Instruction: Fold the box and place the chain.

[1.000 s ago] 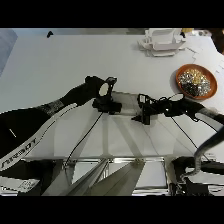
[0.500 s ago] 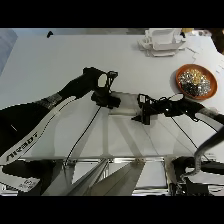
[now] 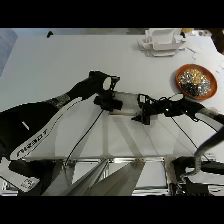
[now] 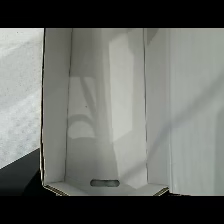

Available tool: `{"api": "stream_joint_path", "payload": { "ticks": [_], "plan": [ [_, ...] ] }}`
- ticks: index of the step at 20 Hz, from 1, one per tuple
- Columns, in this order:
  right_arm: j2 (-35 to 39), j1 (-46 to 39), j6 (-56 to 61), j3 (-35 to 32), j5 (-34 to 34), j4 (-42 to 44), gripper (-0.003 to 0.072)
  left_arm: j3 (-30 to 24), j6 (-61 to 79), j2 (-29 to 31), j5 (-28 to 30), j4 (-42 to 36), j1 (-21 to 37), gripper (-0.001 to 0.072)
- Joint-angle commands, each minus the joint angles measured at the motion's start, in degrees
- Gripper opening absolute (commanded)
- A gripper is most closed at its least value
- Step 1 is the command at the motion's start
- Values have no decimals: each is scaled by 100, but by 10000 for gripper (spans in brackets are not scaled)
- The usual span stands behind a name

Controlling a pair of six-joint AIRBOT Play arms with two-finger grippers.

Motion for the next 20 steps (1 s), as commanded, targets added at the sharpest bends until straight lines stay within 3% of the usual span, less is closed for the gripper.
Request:
{"api": "stream_joint_path", "payload": {
  "ticks": [1, 6, 9, 10, 13, 15, 20],
  "plan": [
    [4, -2, 0, 7, 2, 0, 413, 4, -92, -66, 79, -31, -52, 104],
    [4, -2, 0, 7, 2, 0, 413, 4, -98, -66, 50, -22, -52, 4],
    [4, -2, 0, 7, 2, 0, 413, 4, -125, -66, 37, -22, -52, 7],
    [4, -2, 0, 7, 2, 0, 413, 4, -120, -63, 35, -20, -52, 27],
    [4, -2, 0, 7, 2, 0, 413, 4, -92, -24, -42, -22, -50, 302],
    [4, -2, 0, 7, 2, 0, 413, 4, -72, 103, -238, 20, -37, 356],
    [4, -2, 0, 7, 2, 0, 413, 2, 85, 682, -758, 221, 118, 356]
  ]
}}
